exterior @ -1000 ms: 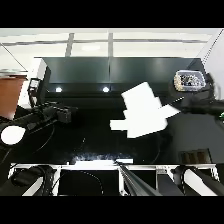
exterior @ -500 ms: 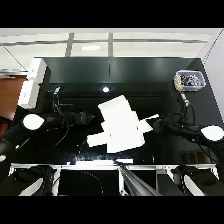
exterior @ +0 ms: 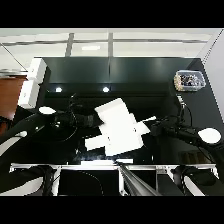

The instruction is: Fold the box and place the chain.

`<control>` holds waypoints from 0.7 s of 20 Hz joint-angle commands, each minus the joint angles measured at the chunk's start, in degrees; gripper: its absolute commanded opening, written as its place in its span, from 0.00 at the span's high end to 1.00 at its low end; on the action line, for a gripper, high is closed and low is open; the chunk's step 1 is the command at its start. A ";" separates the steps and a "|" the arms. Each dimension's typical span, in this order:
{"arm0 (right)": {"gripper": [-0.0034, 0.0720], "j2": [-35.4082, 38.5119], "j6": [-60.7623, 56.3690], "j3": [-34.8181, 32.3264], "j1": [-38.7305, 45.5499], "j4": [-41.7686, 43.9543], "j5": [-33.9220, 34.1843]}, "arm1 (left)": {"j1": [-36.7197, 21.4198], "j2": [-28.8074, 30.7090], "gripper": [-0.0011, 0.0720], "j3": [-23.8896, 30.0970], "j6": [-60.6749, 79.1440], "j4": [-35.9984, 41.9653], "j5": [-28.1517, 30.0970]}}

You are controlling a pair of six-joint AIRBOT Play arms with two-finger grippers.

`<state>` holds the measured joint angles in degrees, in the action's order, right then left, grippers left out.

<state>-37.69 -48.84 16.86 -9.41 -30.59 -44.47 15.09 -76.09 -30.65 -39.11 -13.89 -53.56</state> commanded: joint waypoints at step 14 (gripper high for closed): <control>0.90 0.04 -1.75 -0.04 -0.15 -0.11 0.15 | 4.24 -14.47 0.04 -9.64 22.53 -0.83 -17.18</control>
<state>-37.69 -50.54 16.82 -9.52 -30.65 -44.34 18.37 -90.08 -39.77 -19.09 -13.15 -69.69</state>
